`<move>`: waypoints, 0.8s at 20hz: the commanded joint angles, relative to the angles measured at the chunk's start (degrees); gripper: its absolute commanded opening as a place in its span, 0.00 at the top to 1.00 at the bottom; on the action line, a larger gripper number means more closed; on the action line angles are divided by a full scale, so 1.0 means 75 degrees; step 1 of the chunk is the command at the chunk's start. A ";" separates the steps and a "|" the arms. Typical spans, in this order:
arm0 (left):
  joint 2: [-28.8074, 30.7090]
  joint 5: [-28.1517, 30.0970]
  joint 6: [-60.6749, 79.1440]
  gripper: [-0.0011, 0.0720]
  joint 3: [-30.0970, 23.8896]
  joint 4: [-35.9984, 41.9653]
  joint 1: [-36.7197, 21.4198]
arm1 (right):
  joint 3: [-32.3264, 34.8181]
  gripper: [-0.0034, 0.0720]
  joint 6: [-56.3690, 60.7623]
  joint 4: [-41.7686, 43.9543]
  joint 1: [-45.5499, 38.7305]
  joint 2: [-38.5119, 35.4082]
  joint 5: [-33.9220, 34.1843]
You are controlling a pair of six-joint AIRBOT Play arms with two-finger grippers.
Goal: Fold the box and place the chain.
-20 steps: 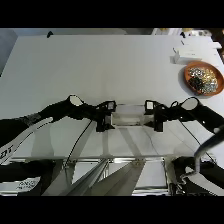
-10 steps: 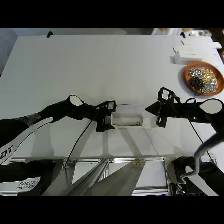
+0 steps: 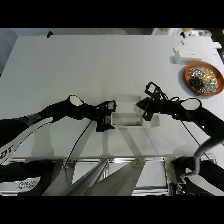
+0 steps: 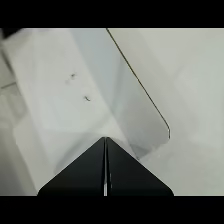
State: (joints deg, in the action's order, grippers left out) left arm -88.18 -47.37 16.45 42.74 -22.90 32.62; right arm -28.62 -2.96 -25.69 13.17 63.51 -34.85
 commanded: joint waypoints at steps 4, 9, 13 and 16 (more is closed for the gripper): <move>0.0006 0.0003 0.0003 0.62 0.0000 -0.0006 -0.0006 | -0.0012 0.94 0.0219 -0.0175 0.0052 0.0463 -0.0006; 0.0006 0.0003 0.0006 0.62 0.0000 -0.0006 -0.0006 | -0.0525 0.94 0.0093 -0.1393 0.0052 -0.0498 -0.0391; 0.0006 0.0003 0.0003 0.62 0.0000 -0.0003 -0.0006 | -0.0597 0.93 0.0029 -0.4366 0.0052 -0.1309 -0.1775; 0.0006 0.0003 0.0006 0.62 0.0000 -0.0006 -0.0006 | -0.0595 0.93 0.0259 -0.5735 0.0052 -0.1131 -0.3010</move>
State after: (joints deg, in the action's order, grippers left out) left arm -88.18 -47.35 16.47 42.74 -22.92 32.62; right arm -32.82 -2.11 -55.40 13.52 55.57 -48.69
